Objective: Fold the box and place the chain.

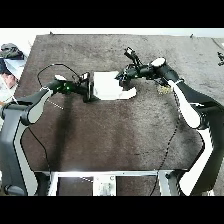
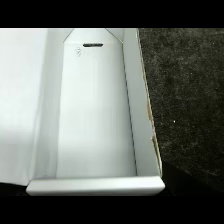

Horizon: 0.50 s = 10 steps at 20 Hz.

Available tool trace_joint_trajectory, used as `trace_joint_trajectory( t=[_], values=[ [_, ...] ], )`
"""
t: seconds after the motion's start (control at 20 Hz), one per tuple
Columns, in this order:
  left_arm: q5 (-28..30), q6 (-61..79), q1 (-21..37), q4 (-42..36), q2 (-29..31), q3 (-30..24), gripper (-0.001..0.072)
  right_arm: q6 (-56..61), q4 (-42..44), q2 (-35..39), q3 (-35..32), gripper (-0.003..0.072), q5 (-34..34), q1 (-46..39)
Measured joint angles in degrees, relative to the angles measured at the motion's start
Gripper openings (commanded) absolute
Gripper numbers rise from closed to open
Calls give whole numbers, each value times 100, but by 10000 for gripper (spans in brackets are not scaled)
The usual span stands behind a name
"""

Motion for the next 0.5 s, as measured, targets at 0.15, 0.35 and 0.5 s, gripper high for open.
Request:
trace_joint_trajectory(
  t=[0.15,0.35,0.5],
  values=[
    [0,-2,0,0,0,0,419,2,7,-31,-160,-11,-345,9],
    [0,-2,0,0,0,0,419,4,2,-173,-243,-11,-496,17],
    [2,-2,0,-2,0,0,419,7,4,-249,-262,-11,-501,26]
  ],
)
